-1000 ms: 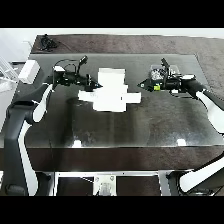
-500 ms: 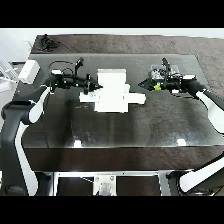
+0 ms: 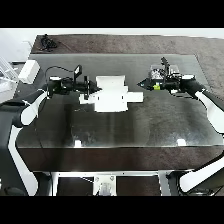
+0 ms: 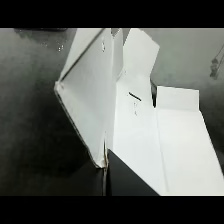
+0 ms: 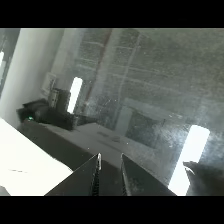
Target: Fold the box and place the chain.
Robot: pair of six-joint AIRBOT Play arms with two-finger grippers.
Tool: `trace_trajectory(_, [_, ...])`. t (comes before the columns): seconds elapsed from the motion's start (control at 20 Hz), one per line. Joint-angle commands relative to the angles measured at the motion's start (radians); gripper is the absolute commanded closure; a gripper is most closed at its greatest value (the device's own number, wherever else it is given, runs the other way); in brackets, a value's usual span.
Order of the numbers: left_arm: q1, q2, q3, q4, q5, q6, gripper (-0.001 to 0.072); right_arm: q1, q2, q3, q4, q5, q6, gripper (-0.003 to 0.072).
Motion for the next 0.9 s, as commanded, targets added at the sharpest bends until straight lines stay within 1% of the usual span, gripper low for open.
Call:
trace_trajectory(0.0, [0.001,0.005,-0.014,0.043,0.02,0.036,0.0696,0.012,0.0,-0.001,0.001,-0.013,-0.01,0.0514])
trace_trajectory(0.1, [-0.002,0.005,-0.014,0.063,0.03,0.037,0.0696,0.014,0.0,-0.001,0.001,-0.012,-0.01,0.0513])
trace_trajectory(0.2, [-0.014,0.005,-0.014,0.127,0.063,0.037,0.0696,0.014,0.0,-0.001,0.0,-0.013,-0.01,0.0513])
trace_trajectory(0.35, [-0.029,0.005,-0.014,0.133,0.075,0.061,0.0696,0.014,0.0,-0.001,0.0,-0.012,-0.027,0.0513])
trace_trajectory(0.7, [-0.029,0.004,-0.018,0.139,0.104,0.059,0.0691,0.013,0.0,-0.001,-0.002,-0.012,-0.036,0.0515])
trace_trajectory(0.75, [-0.028,0.004,-0.017,0.138,0.106,0.053,0.069,0.013,0.0,0.0,-0.001,-0.012,-0.036,0.0532])
trace_trajectory(0.8, [-0.028,0.004,-0.017,0.138,0.103,0.053,0.069,0.012,0.0,-0.001,0.0,-0.012,-0.036,0.0624])
trace_trajectory(0.85, [-0.028,0.005,-0.017,0.138,0.101,0.053,0.0689,0.011,0.0,0.001,0.006,-0.012,-0.036,0.0681])
